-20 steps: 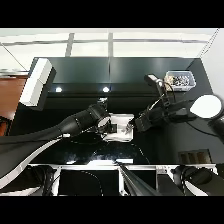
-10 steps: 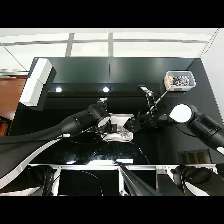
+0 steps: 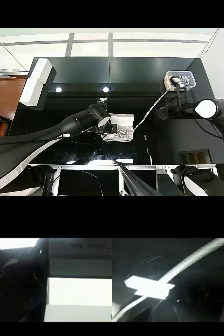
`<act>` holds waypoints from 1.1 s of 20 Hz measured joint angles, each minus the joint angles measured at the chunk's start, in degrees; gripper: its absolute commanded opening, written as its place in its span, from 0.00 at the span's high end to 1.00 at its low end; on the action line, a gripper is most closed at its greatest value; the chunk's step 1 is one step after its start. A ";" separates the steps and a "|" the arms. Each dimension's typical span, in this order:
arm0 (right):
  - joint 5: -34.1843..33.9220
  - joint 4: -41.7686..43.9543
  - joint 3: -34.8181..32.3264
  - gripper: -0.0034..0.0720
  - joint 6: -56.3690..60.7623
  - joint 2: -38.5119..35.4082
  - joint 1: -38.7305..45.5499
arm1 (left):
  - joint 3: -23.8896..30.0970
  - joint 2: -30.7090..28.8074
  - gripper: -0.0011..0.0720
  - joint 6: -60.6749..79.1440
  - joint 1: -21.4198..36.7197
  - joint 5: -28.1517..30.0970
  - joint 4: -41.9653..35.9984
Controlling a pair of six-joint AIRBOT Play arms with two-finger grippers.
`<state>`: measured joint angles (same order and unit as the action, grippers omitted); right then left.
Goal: Fold the box and place the chain.
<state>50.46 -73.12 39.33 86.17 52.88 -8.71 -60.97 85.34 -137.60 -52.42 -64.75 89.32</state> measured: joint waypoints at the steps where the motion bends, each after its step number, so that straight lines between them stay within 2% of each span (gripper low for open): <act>1: -4.07 -2.45 -0.46 0.05 2.38 0.96 1.84 | 0.00 0.00 0.95 0.00 0.00 0.00 -0.02; 5: -15.08 -5.05 2.56 0.05 7.69 10.62 5.90 | 0.00 0.00 0.95 0.00 0.00 0.00 0.00; 8: -18.23 -5.73 8.87 0.05 12.81 20.72 6.91 | 0.00 0.00 0.95 0.00 0.00 -0.02 0.00; 11: -18.38 -5.88 15.67 0.07 16.96 29.64 7.32 | 0.00 0.00 0.95 0.00 0.00 -0.02 0.00; 12: -17.90 -5.90 17.53 0.32 17.73 31.98 7.37 | 0.00 0.00 0.95 0.00 0.00 -0.02 0.00; 13: -17.77 -5.88 18.93 0.48 18.29 33.64 7.43 | 0.00 0.00 0.95 0.00 0.00 -0.02 0.00; 14: -17.33 -5.77 19.93 0.81 18.91 34.93 7.43 | 0.00 0.00 0.95 0.00 0.00 -0.02 0.00; 15: -17.14 -5.70 20.76 0.93 19.04 35.87 7.48 | 0.00 0.00 0.95 0.00 0.00 -0.04 0.00; 19: -14.01 -5.35 22.21 0.94 17.20 35.71 7.61 | 0.00 0.00 0.95 0.00 0.00 -0.09 0.00; 22: -9.81 -5.33 22.58 0.93 12.90 29.68 7.61 | 0.00 0.00 0.95 0.00 0.00 -0.13 -0.02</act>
<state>40.64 -78.46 61.91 99.07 82.56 -1.10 -60.97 85.34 -137.60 -52.42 -64.88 89.30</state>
